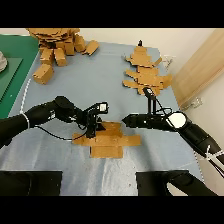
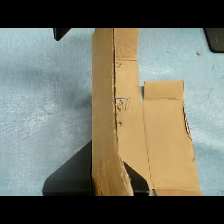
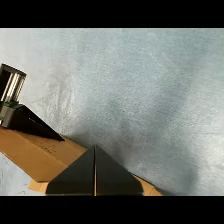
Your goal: Fold the box.
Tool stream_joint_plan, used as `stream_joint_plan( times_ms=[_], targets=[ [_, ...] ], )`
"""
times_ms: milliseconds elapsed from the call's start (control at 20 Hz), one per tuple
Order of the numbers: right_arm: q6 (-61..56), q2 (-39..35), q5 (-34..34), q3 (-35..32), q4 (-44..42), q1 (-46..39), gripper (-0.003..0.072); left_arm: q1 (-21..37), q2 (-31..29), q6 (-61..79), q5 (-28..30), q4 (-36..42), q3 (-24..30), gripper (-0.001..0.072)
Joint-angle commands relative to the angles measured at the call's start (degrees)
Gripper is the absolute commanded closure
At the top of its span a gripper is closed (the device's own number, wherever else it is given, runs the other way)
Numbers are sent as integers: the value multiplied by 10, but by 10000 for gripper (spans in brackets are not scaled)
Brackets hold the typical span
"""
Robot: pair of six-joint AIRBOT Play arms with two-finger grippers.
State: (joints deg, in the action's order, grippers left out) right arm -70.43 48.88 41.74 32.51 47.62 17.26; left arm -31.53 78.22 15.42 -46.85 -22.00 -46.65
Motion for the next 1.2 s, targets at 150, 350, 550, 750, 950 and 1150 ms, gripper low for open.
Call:
stream_joint_plan(
  times_ms=[150,350,550,750,950,1150],
  targets=[
    [0,0,0,0,0,0,684,0,-8,-3,-16,1,-1,695],
    [0,0,0,0,-1,0,684,0,-8,-5,-15,1,-1,404],
    [0,0,1,0,-1,0,684,0,-8,-5,-15,1,-1,369],
    [0,0,6,0,-1,0,684,0,-9,-5,-19,1,-1,618],
    [0,0,9,0,-1,0,684,-1,-9,-5,-29,2,-1,615],
    [0,0,9,0,-1,0,684,0,-23,-5,-26,2,-1,532]
  ],
)
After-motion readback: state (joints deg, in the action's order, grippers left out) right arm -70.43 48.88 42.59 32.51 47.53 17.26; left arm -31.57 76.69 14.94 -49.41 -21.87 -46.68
